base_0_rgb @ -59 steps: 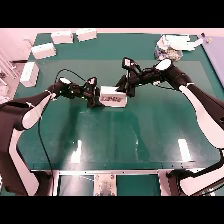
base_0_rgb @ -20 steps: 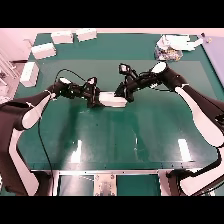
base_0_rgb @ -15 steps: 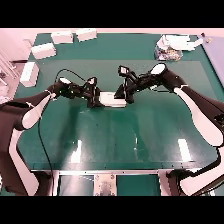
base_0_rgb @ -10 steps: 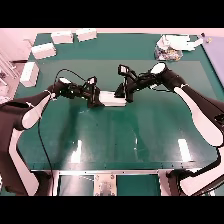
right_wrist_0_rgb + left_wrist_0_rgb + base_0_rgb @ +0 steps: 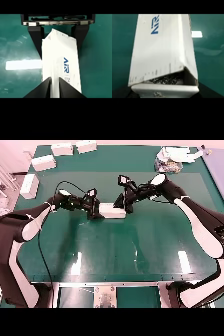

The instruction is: Fold the box and place the chain.

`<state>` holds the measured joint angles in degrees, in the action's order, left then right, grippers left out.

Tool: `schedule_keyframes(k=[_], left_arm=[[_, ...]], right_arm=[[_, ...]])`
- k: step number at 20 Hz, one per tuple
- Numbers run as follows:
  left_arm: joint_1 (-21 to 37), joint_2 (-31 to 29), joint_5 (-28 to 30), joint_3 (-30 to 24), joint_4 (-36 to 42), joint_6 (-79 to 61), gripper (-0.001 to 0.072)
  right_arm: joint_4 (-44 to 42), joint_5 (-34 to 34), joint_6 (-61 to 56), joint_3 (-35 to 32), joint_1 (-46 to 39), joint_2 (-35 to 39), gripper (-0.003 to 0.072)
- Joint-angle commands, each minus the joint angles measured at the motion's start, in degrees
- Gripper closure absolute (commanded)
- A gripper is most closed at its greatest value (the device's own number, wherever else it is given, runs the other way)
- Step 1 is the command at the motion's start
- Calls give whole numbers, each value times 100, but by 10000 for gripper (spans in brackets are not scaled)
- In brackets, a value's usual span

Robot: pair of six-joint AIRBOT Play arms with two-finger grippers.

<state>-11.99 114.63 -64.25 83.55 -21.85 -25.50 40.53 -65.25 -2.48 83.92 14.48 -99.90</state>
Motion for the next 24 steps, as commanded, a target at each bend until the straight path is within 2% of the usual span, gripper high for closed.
schedule_keyframes(k=[1, 17, 24], left_arm=[[-4, -4, -26, 0, -2, -4, 356], [-4, -4, -24, 0, -2, -4, 357], [-4, -4, -26, 0, -2, -4, 357]], right_arm=[[57, 400, 17, -42, -42, -83, 557], [-2, 457, 37, -105, -15, 31, 557], [-286, -11, 35, -149, -15, 33, 556]])
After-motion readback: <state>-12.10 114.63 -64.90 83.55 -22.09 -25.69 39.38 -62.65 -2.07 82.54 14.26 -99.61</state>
